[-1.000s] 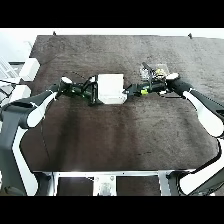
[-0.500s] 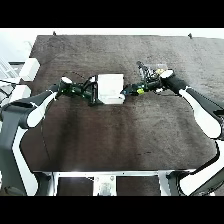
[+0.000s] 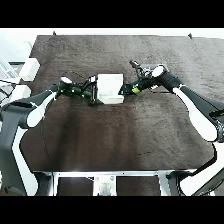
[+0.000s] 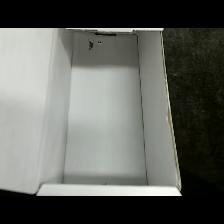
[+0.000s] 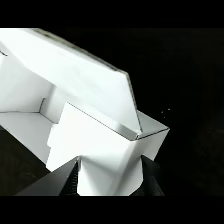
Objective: Fold the box and place the chain.
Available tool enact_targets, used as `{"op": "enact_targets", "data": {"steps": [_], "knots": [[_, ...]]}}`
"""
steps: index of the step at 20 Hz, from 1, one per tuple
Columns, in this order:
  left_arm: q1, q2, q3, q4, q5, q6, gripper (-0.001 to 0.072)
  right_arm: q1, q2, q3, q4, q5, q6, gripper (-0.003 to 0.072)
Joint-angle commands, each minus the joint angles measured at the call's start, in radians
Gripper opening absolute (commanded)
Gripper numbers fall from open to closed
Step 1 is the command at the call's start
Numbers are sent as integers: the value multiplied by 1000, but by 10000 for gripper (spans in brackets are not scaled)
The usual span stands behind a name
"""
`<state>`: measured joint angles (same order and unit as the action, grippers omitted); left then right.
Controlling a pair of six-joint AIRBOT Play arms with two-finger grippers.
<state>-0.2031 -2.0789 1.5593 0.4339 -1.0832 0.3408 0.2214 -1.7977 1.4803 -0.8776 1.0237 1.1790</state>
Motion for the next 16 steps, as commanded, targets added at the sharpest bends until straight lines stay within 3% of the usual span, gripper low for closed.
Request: {"op": "enact_targets", "data": {"steps": [1,9,12,16], "knots": [[-1,0,0,0,1,0,528,35,0,14,-112,-33,131,437],[-1,0,0,0,2,0,528,108,-1,71,-371,-47,449,437],[-1,0,0,0,2,0,528,140,-9,90,-402,-42,520,437],[-1,0,0,0,2,0,528,174,-68,175,-504,80,643,436]]}}
